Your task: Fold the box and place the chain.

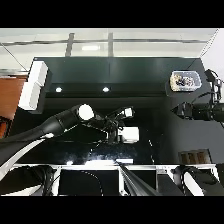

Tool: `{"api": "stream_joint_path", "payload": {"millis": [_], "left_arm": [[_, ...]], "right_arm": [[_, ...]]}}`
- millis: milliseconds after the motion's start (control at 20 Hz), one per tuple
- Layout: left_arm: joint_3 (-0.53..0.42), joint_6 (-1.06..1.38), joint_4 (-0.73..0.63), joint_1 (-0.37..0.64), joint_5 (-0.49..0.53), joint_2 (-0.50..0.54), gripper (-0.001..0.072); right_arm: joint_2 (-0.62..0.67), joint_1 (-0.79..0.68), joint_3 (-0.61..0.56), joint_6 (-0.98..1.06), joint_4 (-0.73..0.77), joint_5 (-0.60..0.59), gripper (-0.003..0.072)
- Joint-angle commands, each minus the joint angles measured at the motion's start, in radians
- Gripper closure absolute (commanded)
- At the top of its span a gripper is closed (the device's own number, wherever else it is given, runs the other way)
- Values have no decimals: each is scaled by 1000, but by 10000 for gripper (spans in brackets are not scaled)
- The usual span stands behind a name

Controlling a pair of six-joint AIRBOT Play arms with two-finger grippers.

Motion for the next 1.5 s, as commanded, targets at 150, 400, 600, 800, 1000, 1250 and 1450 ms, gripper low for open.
{"api": "stream_joint_path", "payload": {"millis": [150, 400, 600, 800, 1000, 1250, 1450], "left_arm": [[22, -32, 48, -2, -50, -26, -1], [60, -32, 84, -1, -54, -23, -1], [71, -32, 95, 14, -53, -23, -1], [71, -32, 96, 19, -53, -23, -1], [68, -55, 97, 19, -59, -23, -1], [60, -57, 121, 18, -62, -30, -1], [57, -57, 121, 17, -80, -30, -1]], "right_arm": [[1, 0, 0, -19, 0, -16, 676], [1, 0, 0, -19, 0, -16, 676], [1, 0, 0, -19, 0, -16, 676], [1, 0, 0, -19, 0, -16, 676], [1, 0, -10, -19, 0, -17, 676], [1, 0, -10, -19, 0, -17, 677], [1, 0, -10, -19, 0, -22, 676]]}}
